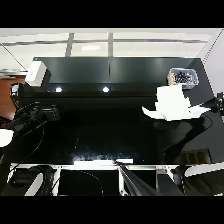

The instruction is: Fold the box and place the chain.

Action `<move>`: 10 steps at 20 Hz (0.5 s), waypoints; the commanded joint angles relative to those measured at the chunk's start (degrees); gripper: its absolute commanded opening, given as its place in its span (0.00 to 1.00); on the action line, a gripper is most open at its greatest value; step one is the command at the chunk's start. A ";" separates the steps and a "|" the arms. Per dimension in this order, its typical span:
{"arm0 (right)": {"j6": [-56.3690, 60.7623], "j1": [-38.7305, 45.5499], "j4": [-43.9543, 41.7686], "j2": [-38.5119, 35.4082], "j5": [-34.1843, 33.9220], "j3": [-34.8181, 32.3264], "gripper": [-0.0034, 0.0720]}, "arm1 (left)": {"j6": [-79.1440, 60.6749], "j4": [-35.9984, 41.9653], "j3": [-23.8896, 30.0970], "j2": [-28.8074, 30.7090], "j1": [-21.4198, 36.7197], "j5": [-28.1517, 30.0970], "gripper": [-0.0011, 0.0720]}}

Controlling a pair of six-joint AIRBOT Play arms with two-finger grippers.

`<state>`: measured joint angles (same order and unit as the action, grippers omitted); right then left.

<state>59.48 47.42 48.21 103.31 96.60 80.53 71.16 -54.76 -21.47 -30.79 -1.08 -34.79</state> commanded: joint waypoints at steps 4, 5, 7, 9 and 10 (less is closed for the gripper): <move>-4.09 -5.20 -2.54 -13.42 -3.10 -12.26 0.11 | 0.00 0.00 -0.02 -0.02 0.04 -3.45 0.98; -4.50 -6.49 -2.51 -16.44 -4.35 -14.80 0.11 | 0.00 0.00 -0.02 -0.02 0.00 -5.11 0.98; -4.52 -9.84 -2.60 -23.15 -7.93 -19.91 0.11 | 0.00 0.63 -0.02 -0.02 0.00 -8.15 0.98; -4.46 -14.38 -3.23 -30.49 -12.00 -25.00 0.11 | -0.04 2.97 -0.02 -0.02 -0.13 -10.08 0.98; -4.42 -17.29 -3.89 -34.49 -14.64 -27.67 0.11 | -0.07 4.17 -0.02 -0.02 -0.39 -10.88 0.98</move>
